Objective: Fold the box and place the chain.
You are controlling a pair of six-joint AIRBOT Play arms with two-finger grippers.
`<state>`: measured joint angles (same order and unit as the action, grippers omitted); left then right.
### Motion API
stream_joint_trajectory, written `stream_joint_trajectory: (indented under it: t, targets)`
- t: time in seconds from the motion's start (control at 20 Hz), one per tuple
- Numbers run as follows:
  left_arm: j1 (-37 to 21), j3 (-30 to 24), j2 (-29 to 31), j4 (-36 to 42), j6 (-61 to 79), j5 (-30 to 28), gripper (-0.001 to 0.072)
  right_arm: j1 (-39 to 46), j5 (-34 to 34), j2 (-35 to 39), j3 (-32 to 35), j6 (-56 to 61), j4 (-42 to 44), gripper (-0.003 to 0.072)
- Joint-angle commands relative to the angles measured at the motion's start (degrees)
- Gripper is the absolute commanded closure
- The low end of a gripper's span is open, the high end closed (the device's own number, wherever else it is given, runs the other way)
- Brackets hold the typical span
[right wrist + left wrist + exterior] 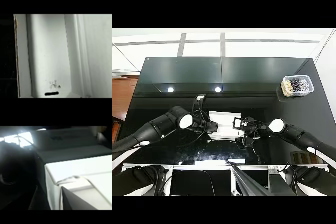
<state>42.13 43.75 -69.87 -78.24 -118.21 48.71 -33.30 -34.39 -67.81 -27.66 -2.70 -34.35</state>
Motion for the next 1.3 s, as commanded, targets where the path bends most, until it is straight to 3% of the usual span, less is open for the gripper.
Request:
stream_joint_trajectory:
  t: [0.0,0.15,0.3,0.5,1.25]
  targets:
    - [2.9,1.7,-0.5,-7.0,-8.7,1.6,0.0356,0.0,0.0,0.0,0.0,0.0,0.0,0.0150]
    - [2.9,1.9,-1.6,-7.0,-9.8,2.8,0.0357,0.0,0.0,0.0,0.0,0.0,0.0,0.0150]
    - [2.9,3.2,-3.8,-7.0,-10.0,4.9,0.0419,0.0,0.0,0.0,0.0,0.0,0.0,0.0150]
    - [3.8,6.7,-7.5,-8.2,-10.0,7.4,0.0420,0.0,0.0,0.0,0.0,0.0,0.0,0.0150]
    - [5.8,7.5,-9.7,-8.1,-15.7,6.4,0.0433,0.0,0.1,0.0,0.0,0.0,0.0,0.0150]
